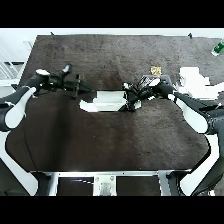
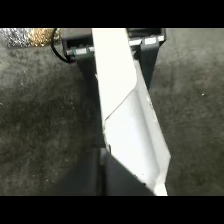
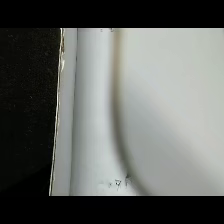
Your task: Fold the box and place the chain.
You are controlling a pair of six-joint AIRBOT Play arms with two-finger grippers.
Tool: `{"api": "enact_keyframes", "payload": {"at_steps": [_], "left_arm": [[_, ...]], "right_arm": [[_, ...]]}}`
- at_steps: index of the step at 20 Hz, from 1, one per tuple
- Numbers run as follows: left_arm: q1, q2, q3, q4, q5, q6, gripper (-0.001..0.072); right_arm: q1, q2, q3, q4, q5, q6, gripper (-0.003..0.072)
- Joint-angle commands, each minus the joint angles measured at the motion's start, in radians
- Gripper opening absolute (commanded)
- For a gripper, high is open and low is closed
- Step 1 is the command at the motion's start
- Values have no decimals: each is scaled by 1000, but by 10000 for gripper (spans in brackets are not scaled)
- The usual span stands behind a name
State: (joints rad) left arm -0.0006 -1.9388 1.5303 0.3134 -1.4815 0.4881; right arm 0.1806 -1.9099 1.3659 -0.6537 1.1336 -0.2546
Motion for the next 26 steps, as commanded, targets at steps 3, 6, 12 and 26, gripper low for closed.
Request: {"api": "enact_keyframes", "payload": {"at_steps": [3, 6, 12, 26], "left_arm": [[47, 29, 100, 9, -158, -209, 13], [18, 130, 64, 78, -70, -287, 13], [-74, 469, -309, 75, 278, -233, 12], [-305, 466, -504, 76, 647, -316, 16]], "right_arm": [[1, -1, 0, 0, 1, 0, 455], [1, -1, 0, 0, 1, 0, 455], [1, -1, 0, 0, 1, 0, 455], [1, -1, 0, 0, 1, 0, 455]]}}
